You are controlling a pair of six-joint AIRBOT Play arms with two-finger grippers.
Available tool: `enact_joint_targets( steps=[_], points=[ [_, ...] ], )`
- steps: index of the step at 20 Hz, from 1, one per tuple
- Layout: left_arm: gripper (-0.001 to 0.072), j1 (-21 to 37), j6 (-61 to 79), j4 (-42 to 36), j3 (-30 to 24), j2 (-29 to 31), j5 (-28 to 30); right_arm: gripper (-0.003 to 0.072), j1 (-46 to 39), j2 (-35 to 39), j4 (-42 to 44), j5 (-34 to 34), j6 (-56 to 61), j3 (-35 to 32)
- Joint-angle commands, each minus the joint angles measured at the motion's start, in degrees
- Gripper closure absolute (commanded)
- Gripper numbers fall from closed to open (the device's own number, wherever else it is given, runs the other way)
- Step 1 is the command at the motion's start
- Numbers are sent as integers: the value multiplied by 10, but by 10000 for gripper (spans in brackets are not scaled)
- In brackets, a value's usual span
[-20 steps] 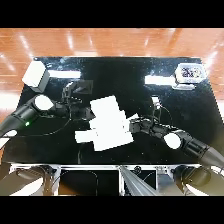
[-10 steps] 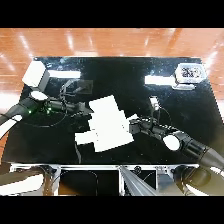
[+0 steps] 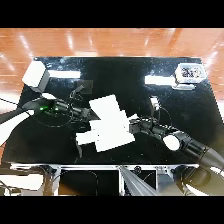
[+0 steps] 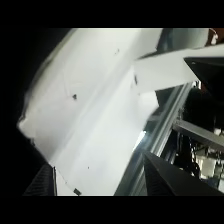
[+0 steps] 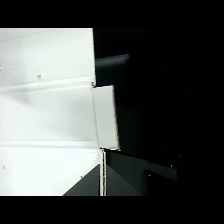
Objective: Fold the box and place the chain.
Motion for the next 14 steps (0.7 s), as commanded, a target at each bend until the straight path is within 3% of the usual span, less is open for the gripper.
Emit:
enact_joint_targets(
  steps=[1, 10, 14],
  points=[
    [99, -12, 37, -6, 12, -8, -16, 648, 1, 0, 1, 5, 1, 0],
    [123, -19, 65, 51, 37, -37, -105, 648, 1, 0, 1, 28, 1, 0],
    [321, -19, 57, 66, 37, -47, -103, 648, 1, 0, 1, 35, 1, 0]
  ],
)
